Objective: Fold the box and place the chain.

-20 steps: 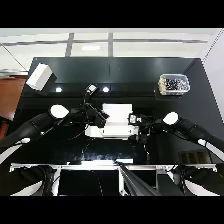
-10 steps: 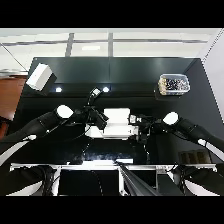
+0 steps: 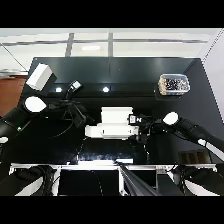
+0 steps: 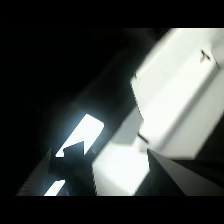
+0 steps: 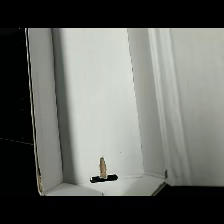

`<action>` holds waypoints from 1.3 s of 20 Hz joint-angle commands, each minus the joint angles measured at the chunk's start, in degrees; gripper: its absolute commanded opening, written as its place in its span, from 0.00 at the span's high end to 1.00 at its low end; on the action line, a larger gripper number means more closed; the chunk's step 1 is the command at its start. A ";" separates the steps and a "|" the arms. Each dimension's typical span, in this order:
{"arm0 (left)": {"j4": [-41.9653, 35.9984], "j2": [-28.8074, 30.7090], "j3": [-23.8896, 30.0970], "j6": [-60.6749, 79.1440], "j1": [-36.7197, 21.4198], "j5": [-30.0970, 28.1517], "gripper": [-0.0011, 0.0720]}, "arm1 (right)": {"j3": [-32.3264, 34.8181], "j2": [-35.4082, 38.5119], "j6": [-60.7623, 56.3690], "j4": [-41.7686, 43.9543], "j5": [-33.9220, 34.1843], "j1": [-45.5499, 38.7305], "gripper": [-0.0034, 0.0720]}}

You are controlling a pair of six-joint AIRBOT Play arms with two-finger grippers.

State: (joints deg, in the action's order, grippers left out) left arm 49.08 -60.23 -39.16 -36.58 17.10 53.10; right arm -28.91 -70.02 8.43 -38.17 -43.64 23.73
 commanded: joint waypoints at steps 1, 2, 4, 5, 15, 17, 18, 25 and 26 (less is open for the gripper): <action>2.91 0.39 0.72 14.25 0.13 7.56 0.01 | 0.00 -0.02 -0.02 0.00 0.02 0.00 0.47; 2.97 0.39 1.18 19.52 1.73 6.95 0.01 | 0.00 -0.02 -0.02 0.00 0.00 0.00 0.47; 2.97 0.35 1.46 22.27 4.81 2.91 0.01 | 0.00 -0.02 -0.02 0.00 -0.04 0.00 0.47; 2.97 0.31 1.46 22.27 6.05 0.48 0.01 | 0.00 -0.02 -0.02 0.00 -0.04 0.00 0.47; 4.44 -6.80 1.64 23.21 11.06 -5.11 0.04 | 0.00 -0.02 -0.02 0.00 -0.02 0.00 0.47; 4.72 -7.32 1.64 23.34 12.41 -4.22 0.18 | 0.00 -0.02 -0.02 0.00 -0.02 0.00 0.47; 4.68 -7.39 1.64 23.32 13.00 -4.20 0.22 | 0.00 -0.02 -0.02 0.02 -0.02 0.00 0.47; 4.68 -7.37 1.62 23.32 14.14 -1.66 0.37 | 0.00 -0.02 -0.02 0.00 -0.02 0.00 0.47; 4.68 -7.37 1.62 23.32 14.23 -1.66 0.41 | 0.00 -0.02 -0.02 0.02 -0.02 0.00 0.47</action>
